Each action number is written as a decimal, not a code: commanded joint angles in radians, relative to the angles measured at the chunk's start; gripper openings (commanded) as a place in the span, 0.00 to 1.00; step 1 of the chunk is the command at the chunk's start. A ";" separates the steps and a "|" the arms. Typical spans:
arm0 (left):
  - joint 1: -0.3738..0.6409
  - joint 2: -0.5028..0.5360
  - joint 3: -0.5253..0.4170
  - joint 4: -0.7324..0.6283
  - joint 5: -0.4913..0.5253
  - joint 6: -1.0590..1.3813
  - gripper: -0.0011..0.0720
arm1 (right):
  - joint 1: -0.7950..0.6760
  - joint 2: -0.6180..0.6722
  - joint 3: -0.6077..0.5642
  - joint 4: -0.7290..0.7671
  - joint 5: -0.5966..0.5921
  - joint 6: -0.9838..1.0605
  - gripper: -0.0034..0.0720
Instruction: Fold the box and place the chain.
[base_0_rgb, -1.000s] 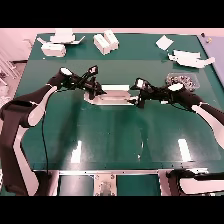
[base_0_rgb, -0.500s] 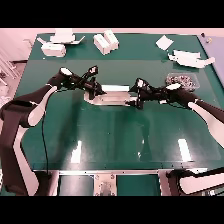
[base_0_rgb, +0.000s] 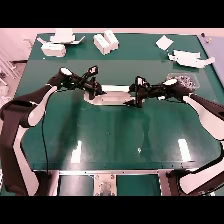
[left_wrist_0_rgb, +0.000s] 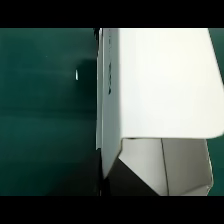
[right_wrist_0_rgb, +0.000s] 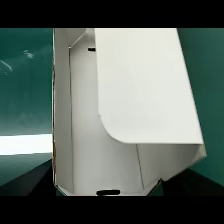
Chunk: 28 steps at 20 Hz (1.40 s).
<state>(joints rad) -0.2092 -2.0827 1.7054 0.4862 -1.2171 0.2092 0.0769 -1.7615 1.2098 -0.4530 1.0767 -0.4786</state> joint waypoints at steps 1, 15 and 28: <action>-0.001 0.000 0.001 0.000 0.002 0.000 0.05 | -0.011 -0.049 0.064 -0.029 0.091 0.006 0.98; -0.001 0.000 0.001 0.000 0.002 0.000 0.05 | -0.016 -0.177 0.173 -0.014 0.201 0.003 0.98; -0.001 0.000 0.001 0.000 0.001 0.000 0.05 | -0.017 -0.246 0.228 0.024 0.217 0.018 0.98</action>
<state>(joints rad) -0.2096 -2.0827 1.7054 0.4854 -1.2152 0.2092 0.0616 -1.9881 1.4132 -0.4255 1.2949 -0.4721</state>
